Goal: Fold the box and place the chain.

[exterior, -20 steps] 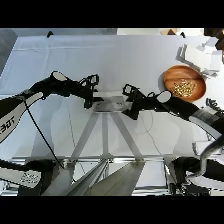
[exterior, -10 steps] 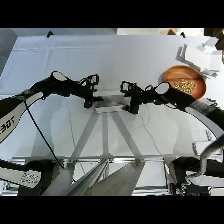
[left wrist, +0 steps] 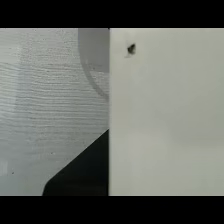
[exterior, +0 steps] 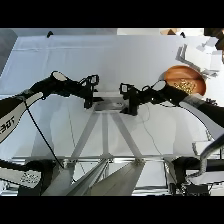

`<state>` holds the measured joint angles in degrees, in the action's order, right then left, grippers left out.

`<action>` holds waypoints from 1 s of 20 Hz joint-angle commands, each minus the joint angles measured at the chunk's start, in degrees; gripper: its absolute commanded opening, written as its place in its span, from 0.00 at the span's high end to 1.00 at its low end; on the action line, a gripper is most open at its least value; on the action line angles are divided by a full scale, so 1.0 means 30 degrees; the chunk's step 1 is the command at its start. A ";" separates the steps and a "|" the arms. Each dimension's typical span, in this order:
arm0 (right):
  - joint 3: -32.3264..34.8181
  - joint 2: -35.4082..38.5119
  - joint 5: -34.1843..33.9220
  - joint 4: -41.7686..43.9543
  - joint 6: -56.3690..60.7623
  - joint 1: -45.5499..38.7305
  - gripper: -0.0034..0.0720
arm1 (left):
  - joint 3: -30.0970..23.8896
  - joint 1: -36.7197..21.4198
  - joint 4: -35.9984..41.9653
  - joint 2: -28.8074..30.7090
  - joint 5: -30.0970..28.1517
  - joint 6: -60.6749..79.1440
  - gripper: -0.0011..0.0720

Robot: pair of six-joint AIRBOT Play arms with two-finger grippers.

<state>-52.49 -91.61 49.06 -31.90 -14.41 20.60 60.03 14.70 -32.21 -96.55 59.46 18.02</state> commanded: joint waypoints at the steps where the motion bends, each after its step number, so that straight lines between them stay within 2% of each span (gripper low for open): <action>1: -0.0219 -0.0991 0.0707 0.0182 -0.0160 -0.0087 0.04 | -0.0007 0.0015 0.0007 -0.0015 -0.0029 -0.0015 0.97; 6: -0.0219 -0.1333 0.0685 0.1064 -0.0226 -0.0066 0.04 | -0.0007 0.0007 0.0007 -0.0015 -0.0029 -0.0015 0.97; 20: -0.0219 -0.1355 0.0845 0.1086 -0.0226 -0.0066 0.04 | -0.0007 0.0007 0.0007 -0.0007 -0.0029 -0.0015 0.97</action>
<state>-53.12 -95.64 51.31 -28.67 -15.09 20.34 60.03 14.72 -32.18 -96.55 59.40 17.98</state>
